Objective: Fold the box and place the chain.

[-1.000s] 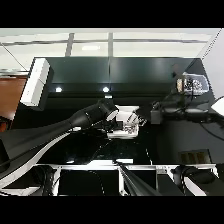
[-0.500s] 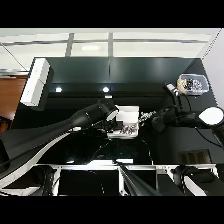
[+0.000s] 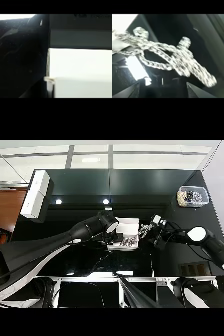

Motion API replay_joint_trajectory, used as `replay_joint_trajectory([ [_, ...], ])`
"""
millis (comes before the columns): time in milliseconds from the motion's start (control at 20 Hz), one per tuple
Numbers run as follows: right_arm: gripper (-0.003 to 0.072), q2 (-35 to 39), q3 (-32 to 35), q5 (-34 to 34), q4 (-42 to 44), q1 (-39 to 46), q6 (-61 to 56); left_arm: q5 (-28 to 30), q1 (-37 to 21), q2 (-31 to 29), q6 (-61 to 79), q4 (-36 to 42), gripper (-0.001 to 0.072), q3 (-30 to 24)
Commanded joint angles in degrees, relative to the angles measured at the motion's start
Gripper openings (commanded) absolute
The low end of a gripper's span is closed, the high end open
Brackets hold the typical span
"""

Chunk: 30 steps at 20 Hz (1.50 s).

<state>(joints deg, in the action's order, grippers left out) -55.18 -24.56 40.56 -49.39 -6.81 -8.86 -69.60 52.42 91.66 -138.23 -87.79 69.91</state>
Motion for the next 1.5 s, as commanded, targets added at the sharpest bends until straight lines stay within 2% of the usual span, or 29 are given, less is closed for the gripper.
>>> replay_joint_trajectory([
  [0,0.0705,-6.91,-0.37,-2.34,8.02,0.02,18.62,0.09,-0.04,0.00,0.00,0.02,0.0030,0.02],
  [350,0.0705,-11.67,-2.43,-10.99,15.04,0.04,18.36,0.09,-0.04,0.00,0.00,0.04,0.0030,0.02],
  [650,0.0703,-12.83,-2.45,-13.62,16.61,0.02,14.53,0.09,-0.04,0.00,0.00,0.09,0.0030,0.02],
  [750,0.0471,-12.85,-2.45,-13.62,16.61,0.00,12.98,0.09,-0.04,0.00,0.00,0.28,0.0030,0.02],
  [800,0.0471,-12.85,-2.45,-13.66,16.59,0.00,12.48,0.07,-0.04,0.00,0.00,0.28,0.0030,0.02],
  [850,0.0422,-12.83,-2.45,-13.62,16.59,0.00,12.26,0.07,-0.04,0.00,0.00,0.28,0.0030,0.02],
  [900,0.0157,-12.83,-2.45,-13.33,16.57,0.00,11.41,0.09,-0.04,0.00,0.00,0.28,0.0030,0.02],
  [950,0.0017,-12.83,-2.45,-12.76,16.57,0.00,11.17,0.07,-0.04,0.00,0.00,0.28,0.0030,0.02],
  [1150,0.0018,-10.43,-2.45,-10.99,16.26,0.02,2.29,0.07,-0.04,0.00,0.00,0.28,0.0030,0.02],
  [1300,0.0018,-3.78,-2.58,-9.53,15.02,0.02,-5.90,0.07,-0.04,0.00,0.00,0.28,0.0030,0.02],
  [1450,0.0018,4.74,-5.25,-1.90,11.74,0.66,-14.01,0.04,-0.04,0.00,0.00,0.28,0.0030,0.02],
])
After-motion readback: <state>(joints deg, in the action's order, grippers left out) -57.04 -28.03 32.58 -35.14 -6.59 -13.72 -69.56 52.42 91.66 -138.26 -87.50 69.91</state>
